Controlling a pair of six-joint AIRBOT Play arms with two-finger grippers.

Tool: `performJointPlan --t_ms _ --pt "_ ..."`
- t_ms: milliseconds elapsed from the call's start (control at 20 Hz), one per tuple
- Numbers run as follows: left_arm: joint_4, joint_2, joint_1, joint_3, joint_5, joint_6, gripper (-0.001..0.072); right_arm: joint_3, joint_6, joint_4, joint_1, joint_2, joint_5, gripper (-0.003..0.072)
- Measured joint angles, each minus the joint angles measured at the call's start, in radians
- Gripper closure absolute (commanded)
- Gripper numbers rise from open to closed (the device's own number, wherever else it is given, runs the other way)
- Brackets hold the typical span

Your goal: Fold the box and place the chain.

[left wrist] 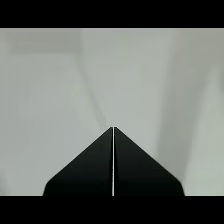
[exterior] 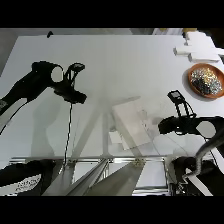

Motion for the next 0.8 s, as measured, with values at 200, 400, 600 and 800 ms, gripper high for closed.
performJointPlan --t_ms 200,400,600,800 --pt "-0.327 -0.034 0.000 0.000 0.050 0.269 0.0700 -0.008 0.017 0.007 0.022 0.004 -0.021 0.0672" --pt "-0.479 -0.054 0.000 0.000 0.070 0.442 0.0190 -0.010 0.022 0.010 0.028 0.004 -0.029 0.0672" --pt "-0.542 -0.085 0.000 0.000 -0.024 0.545 0.0075 -0.010 0.024 0.010 0.029 0.004 -0.031 0.0672" --pt "-0.638 -0.159 -0.003 -0.003 -0.114 0.642 0.0073 -0.010 0.025 0.010 0.029 0.004 -0.033 0.0672"
